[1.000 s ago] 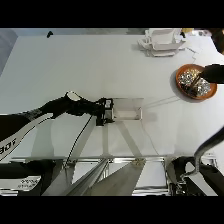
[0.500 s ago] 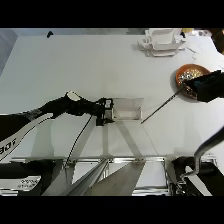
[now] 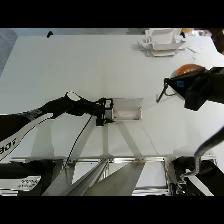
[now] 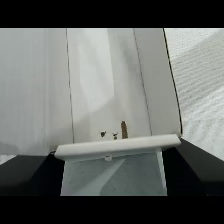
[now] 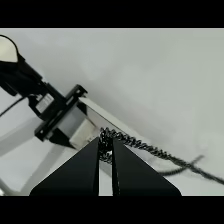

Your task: Fold the box and place the chain.

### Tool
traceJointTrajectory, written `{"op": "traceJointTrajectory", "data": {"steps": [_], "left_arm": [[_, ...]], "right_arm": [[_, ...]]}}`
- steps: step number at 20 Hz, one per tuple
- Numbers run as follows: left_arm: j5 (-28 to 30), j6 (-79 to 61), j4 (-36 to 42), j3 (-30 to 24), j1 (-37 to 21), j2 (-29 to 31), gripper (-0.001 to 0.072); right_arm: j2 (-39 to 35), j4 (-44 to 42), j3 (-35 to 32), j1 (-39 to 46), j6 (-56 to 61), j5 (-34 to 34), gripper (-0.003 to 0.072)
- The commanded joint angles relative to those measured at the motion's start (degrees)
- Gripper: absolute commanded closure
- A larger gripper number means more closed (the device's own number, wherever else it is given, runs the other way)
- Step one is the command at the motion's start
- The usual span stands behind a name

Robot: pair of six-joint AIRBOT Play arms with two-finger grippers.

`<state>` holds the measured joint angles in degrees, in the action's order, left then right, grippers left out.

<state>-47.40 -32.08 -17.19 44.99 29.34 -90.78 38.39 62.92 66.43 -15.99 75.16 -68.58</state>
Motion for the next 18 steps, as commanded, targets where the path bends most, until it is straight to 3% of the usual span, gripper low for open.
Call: {"op": "traceJointTrajectory", "data": {"steps": [1,6,12,18], "left_arm": [[0.0,0.0,0.0,0.0,0.0,0.0,0.0697],[0.0,0.0,0.0,0.0,0.0,0.0,0.0697],[0.0,0.0,0.0,0.0,0.0,0.0,0.0697],[0.0,0.0,0.0,0.0,0.0,0.0,0.0697]], "right_arm": [[0.0,-0.5,-0.1,-2.5,-0.4,2.3,0.0663],[0.0,-8.5,-3.7,-2.8,-3.7,6.8,0.0664],[1.5,-8.8,-11.2,-2.8,-6.1,12.6,0.0663],[2.8,-16.4,-11.7,-2.8,-10.2,20.5,0.0663]]}}
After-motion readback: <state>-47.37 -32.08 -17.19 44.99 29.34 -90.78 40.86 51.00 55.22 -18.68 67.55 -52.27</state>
